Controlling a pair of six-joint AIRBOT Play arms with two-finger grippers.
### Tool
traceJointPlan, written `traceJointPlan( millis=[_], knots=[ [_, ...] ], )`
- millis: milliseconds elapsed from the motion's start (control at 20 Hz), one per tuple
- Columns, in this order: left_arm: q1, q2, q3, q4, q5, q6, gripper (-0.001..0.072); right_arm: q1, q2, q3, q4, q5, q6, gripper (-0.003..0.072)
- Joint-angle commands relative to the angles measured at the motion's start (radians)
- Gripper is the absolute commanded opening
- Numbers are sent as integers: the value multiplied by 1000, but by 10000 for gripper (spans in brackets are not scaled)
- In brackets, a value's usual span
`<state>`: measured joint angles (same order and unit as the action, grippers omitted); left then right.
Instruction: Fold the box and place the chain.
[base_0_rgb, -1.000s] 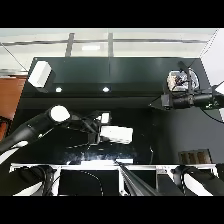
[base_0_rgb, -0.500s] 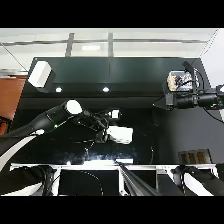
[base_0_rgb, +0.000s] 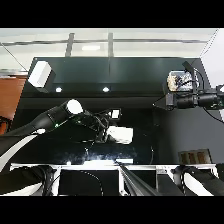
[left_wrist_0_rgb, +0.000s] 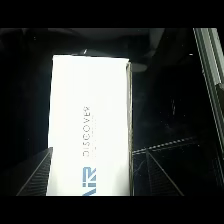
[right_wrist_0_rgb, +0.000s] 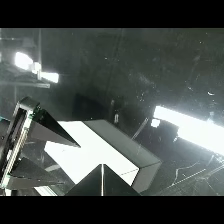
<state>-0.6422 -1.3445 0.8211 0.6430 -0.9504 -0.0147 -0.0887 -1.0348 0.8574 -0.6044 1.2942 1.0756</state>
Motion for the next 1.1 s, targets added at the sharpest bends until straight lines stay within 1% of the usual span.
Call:
traceJointPlan(
  millis=[0,200,350,450,700,1050],
  knots=[
    [0,13,1,4,15,0,707,-1,1,1,1,0,0,13],
    [4,37,5,14,18,-2,706,-1,1,1,1,0,1,13],
    [3,36,5,44,38,-44,706,-1,1,1,1,0,0,14],
    [0,33,3,56,30,-46,706,-1,1,1,1,0,-1,15],
    [-12,18,2,54,45,-69,706,0,0,0,1,0,-3,16],
    [-13,13,-5,53,32,-77,707,-1,1,0,1,-1,-3,16]
  ],
)
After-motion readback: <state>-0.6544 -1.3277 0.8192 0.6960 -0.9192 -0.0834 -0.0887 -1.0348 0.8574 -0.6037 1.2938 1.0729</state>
